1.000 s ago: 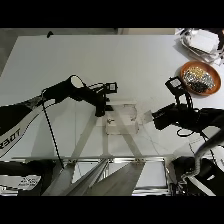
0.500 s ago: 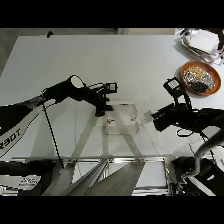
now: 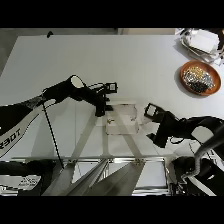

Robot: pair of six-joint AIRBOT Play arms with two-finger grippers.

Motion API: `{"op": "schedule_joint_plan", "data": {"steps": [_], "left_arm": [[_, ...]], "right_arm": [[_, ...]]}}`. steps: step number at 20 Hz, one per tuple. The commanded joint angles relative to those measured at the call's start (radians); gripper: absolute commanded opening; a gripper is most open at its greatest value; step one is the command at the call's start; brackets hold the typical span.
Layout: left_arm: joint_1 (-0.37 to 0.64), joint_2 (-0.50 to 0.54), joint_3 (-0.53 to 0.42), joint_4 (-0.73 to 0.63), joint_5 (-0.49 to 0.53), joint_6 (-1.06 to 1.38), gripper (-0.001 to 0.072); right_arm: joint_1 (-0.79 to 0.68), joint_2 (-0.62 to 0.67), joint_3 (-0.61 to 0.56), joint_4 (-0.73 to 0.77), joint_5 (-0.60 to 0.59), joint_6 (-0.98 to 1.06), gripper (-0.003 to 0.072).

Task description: Fold the box and place the chain.

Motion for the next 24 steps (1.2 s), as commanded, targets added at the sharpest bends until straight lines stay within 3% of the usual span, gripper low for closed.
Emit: {"op": "schedule_joint_plan", "data": {"steps": [1,10,20,24], "left_arm": [[-0.001,0.0,-0.001,0.0,0.0,0.0,0.0011],[-0.001,0.0,-0.001,0.0,0.0,0.0,0.0011],[-0.001,0.0,-0.001,0.0,0.0,0.0,0.0011],[-0.001,0.0,-0.001,0.0,0.0,0.0,0.0011]], "right_arm": [[0.001,-0.036,-0.074,0.076,-0.086,-0.35,0.0691],[0.208,-0.28,-0.076,0.108,-0.489,-0.423,0.0695],[0.118,-0.279,-0.021,0.053,-0.527,-0.425,0.0691],[0.066,-0.28,0.013,0.095,-0.474,-0.441,0.0691]]}}
